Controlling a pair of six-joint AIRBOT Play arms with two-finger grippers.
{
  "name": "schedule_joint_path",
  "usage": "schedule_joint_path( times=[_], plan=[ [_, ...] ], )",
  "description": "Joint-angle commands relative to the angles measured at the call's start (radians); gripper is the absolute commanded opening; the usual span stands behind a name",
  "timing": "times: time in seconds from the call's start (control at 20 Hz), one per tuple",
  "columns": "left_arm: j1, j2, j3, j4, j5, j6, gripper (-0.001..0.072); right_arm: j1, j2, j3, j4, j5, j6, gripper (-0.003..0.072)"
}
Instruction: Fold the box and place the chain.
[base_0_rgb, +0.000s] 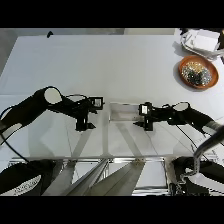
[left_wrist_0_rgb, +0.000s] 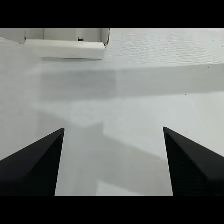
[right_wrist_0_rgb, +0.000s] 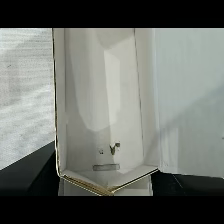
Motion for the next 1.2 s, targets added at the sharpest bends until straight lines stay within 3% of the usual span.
schedule_joint_path(
  times=[0.0,0.2,0.45,0.7,1.15],
  plan=[
    [0.036,-0.122,-0.017,-0.161,0.065,0.187,0.0705,0.000,0.001,0.001,0.000,0.000,0.000,0.0415],
    [0.036,-0.203,-0.016,-0.332,0.150,0.360,0.0706,0.000,0.001,0.001,0.000,0.000,0.000,0.0415],
    [0.037,-0.260,0.029,-0.322,0.172,0.386,0.0706,0.000,0.001,0.001,0.000,0.000,0.000,0.0415],
    [0.027,-0.300,0.112,-0.248,0.122,0.385,0.0707,0.000,0.001,0.001,0.000,0.000,0.000,0.0415],
    [-0.035,-0.348,0.114,-0.280,0.106,0.389,0.0707,0.000,0.001,0.001,0.000,0.000,0.000,0.0415]
  ],
)
